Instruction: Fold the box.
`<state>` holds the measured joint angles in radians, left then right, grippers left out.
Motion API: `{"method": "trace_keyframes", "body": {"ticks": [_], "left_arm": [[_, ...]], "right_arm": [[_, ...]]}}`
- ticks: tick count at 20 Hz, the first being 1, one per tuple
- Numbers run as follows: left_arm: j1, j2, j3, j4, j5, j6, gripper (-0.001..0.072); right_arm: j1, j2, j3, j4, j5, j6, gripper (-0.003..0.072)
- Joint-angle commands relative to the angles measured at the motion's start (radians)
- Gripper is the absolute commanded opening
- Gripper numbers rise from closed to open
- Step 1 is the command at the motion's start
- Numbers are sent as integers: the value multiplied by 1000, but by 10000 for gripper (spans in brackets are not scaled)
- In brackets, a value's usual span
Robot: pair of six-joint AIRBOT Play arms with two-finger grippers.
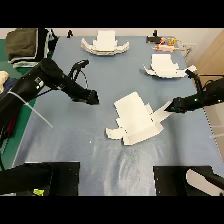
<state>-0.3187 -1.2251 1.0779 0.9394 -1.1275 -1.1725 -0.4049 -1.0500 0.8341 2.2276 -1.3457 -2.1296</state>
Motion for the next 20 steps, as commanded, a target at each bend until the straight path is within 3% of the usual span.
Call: {"method": "trace_keyframes", "body": {"ticks": [1,5,9,11,12,16,20], "left_arm": [[0,128,-137,0,54,13,690],[0,305,-314,-2,192,34,690],[0,348,-352,-2,200,35,691],[0,348,-352,-1,200,35,690],[0,348,-352,-1,199,35,691],[0,346,-352,-1,200,35,691],[0,346,-352,-1,194,35,691]], "right_arm": [[70,195,-140,-61,118,-10,0],[129,261,-233,-124,127,19,0],[150,253,-251,-134,186,19,19],[149,251,-251,-137,200,19,264],[149,251,-251,-148,202,19,304],[149,202,-227,-213,171,72,304],[149,57,-147,-210,51,80,304]]}}
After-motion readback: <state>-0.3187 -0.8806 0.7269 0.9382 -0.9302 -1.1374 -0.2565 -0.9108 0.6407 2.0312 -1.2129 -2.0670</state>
